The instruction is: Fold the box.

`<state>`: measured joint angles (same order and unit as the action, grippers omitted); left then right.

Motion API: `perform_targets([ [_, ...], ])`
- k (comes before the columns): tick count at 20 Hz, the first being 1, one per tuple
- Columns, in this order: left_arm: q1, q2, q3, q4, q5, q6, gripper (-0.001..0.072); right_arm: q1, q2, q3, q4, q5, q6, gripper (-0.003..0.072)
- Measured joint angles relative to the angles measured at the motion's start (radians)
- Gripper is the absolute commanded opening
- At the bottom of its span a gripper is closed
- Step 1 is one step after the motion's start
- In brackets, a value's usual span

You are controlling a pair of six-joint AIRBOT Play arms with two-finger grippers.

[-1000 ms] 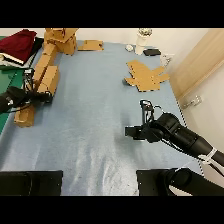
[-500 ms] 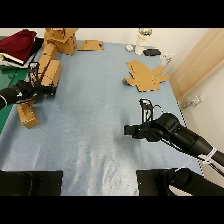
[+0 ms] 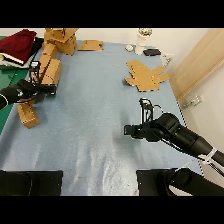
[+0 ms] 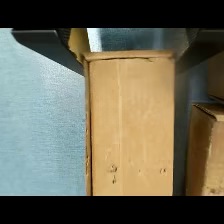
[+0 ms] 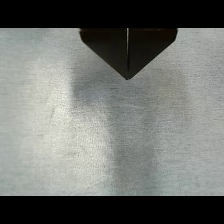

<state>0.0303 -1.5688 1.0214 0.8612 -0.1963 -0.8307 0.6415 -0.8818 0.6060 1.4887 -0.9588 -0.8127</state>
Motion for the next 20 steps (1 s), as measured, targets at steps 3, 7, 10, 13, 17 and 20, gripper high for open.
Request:
perform_targets([
  [3, 0.001, 0.000, 0.000, 0.000, -0.022, 0.004, 0.0707, 0.000, 0.000, 0.000, 0.001, 0.000, 0.000, 0.0005],
  [7, 0.010, 0.006, 0.000, 0.002, -0.077, 0.004, 0.0707, 0.000, 0.000, 0.000, 0.012, -0.001, 0.000, 0.0005],
  [10, 0.036, 0.034, 0.000, 0.015, -0.166, -0.005, 0.0706, 0.000, 0.000, 0.000, 0.021, -0.017, 0.000, 0.0005],
  [13, 0.075, 0.084, 0.000, 0.058, -0.291, -0.068, 0.0556, 0.000, 0.000, 0.000, 0.033, -0.054, -0.001, 0.0005],
  [17, 0.091, 0.134, 0.000, 0.085, -0.547, -0.126, 0.0008, 0.000, -0.015, 0.001, 0.057, -0.082, -0.026, 0.0005],
  [20, 0.015, 0.156, 0.000, 0.080, -0.711, -0.146, 0.0006, -0.002, -0.071, 0.029, 0.068, -0.077, -0.071, 0.0005],
])
